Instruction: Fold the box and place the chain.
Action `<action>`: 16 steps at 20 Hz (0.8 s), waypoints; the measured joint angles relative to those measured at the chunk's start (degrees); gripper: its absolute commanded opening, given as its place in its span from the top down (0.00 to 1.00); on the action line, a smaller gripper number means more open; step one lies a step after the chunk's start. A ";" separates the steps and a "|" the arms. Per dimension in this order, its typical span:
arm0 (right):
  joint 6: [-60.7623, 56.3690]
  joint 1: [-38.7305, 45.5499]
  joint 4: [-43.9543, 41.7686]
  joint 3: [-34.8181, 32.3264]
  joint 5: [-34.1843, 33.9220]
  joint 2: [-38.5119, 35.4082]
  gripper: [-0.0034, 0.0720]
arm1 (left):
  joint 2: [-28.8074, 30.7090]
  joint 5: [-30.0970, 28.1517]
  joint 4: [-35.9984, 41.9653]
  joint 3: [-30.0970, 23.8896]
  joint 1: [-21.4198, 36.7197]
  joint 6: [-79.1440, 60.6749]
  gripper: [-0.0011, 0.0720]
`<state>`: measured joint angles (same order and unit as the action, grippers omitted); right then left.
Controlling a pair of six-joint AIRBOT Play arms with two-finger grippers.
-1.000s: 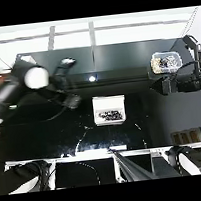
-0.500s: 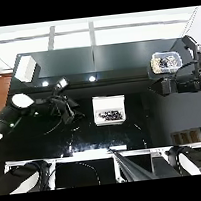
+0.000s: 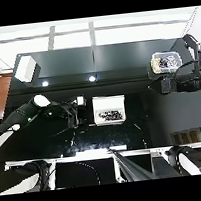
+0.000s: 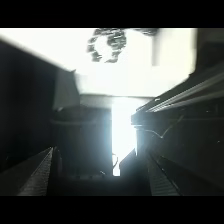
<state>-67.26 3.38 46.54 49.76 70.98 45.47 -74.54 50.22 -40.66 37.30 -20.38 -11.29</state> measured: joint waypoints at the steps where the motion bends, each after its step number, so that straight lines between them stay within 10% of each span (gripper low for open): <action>1: 0.02 0.00 -0.13 -0.44 -0.52 0.00 0.36 | -0.35 0.13 0.90 0.09 -0.87 -0.85 0.03; 16: 0.00 0.00 -3.23 -3.67 -2.64 0.00 0.36 | -3.02 -3.32 8.22 0.33 -5.92 -4.83 0.03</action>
<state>-67.26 3.38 43.31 46.09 68.34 45.47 -77.56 46.89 -32.45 37.63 -26.30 -16.12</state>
